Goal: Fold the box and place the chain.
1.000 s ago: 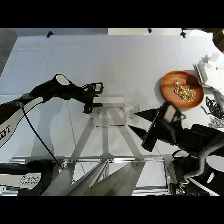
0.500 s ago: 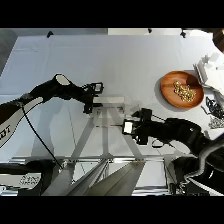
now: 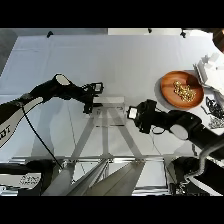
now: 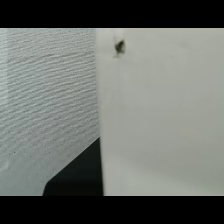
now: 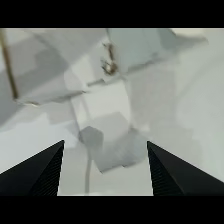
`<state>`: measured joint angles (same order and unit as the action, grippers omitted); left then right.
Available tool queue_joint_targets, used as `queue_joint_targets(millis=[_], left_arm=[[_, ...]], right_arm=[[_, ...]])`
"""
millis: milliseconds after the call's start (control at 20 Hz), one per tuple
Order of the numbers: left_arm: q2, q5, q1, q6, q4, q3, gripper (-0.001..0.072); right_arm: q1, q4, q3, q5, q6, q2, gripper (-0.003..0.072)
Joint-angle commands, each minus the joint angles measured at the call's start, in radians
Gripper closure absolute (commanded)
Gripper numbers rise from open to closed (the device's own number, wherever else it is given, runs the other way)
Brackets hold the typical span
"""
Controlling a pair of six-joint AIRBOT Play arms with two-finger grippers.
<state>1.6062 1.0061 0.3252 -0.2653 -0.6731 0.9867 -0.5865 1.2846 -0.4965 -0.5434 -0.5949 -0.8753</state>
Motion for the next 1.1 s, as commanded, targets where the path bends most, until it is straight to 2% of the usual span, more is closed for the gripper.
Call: queue_joint_targets(millis=[0, 100, 150, 200, 350, 500, 700, 950, 1050], left_arm=[[0.000, 0.000, 0.000, 0.000, 0.000, 0.000, 0.0700], [0.000, 0.000, 0.000, 0.000, 0.000, 0.000, 0.0700], [0.000, 0.000, 0.000, 0.000, 0.000, 0.000, 0.0700], [0.000, 0.000, 0.000, 0.000, 0.000, 0.000, 0.0700], [0.000, 0.000, 0.000, 0.000, 0.000, 0.000, 0.0700], [0.000, 0.000, 0.000, 0.000, 0.000, 0.000, 0.0700], [0.000, 0.000, 0.000, 0.000, 0.000, 0.000, 0.0700], [0.000, 0.000, 0.000, 0.000, 0.000, 0.000, 0.0700], [0.000, 0.000, 0.000, 0.000, 0.000, 0.000, 0.0700]], right_arm=[[0.135, -0.293, -0.059, -0.177, 0.386, -0.051, 0.0109], [0.194, -0.414, -0.116, -0.315, 0.600, -0.129, 0.0102], [0.205, -0.456, -0.123, -0.314, 0.639, -0.163, 0.0061], [0.204, -0.477, -0.123, -0.291, 0.637, -0.194, -0.0006], [0.153, -0.477, -0.122, -0.204, 0.638, -0.256, -0.0015], [0.118, -0.479, -0.116, -0.050, 0.637, -0.266, -0.0019], [0.118, -0.506, -0.090, -0.038, 0.638, -0.317, -0.0018], [0.103, -0.510, -0.043, -0.028, 0.646, -0.318, -0.0019], [0.074, -0.570, -0.033, 0.009, 0.646, -0.319, -0.0021]])
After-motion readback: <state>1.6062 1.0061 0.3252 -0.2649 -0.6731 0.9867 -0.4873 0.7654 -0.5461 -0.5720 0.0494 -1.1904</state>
